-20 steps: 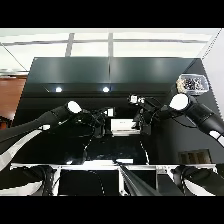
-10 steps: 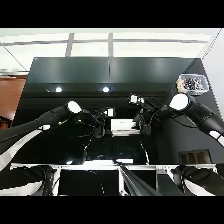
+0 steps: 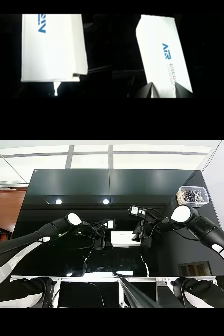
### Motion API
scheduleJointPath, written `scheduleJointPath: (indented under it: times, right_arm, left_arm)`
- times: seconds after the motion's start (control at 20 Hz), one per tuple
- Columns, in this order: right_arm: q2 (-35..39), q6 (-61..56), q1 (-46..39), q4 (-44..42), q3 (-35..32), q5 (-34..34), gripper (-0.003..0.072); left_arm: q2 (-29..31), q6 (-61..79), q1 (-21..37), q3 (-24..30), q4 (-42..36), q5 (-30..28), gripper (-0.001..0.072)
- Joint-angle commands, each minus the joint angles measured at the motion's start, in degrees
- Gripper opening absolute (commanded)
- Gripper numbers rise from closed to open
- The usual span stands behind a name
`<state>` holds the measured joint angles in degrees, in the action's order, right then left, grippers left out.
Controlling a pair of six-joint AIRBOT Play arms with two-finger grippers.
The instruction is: Fold the box and place the chain.
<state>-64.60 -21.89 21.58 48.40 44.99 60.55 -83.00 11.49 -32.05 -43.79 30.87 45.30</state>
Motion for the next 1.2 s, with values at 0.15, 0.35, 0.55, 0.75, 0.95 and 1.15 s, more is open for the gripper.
scheduleJointPath:
  times: [0.15, 0.35, 0.55, 0.75, 0.95, 1.15]
  right_arm:
    - [0.2, -0.2, 0.0, 0.1, 0.0, -1.5, 0.0218]
    - [0.2, -0.2, 0.0, 0.2, 0.0, -1.3, 0.0218]
    - [0.0, -0.4, 0.1, 0.2, -0.1, -0.7, 0.0218]
    - [0.0, -0.4, 0.1, 0.8, -0.2, -0.4, 0.0221]
    - [0.0, -0.4, 0.1, 0.7, -0.2, -0.4, 0.0221]
    - [0.0, -0.5, 1.1, 1.3, -0.2, -0.6, 0.0221]
  left_arm:
    - [0.0, 0.1, 0.0, 0.0, 0.0, -0.1, 0.0312]
    - [0.0, 0.1, 0.0, 0.0, 0.0, -0.1, 0.0313]
    - [0.0, 0.1, 0.0, 0.0, 0.0, -0.1, 0.0313]
    - [0.0, 0.1, 0.0, 0.0, 0.0, -0.1, 0.0313]
    - [0.0, 0.1, 0.0, 0.0, 0.0, -0.1, 0.0313]
    - [0.0, 0.1, 0.0, 0.0, 0.0, -0.1, 0.0313]
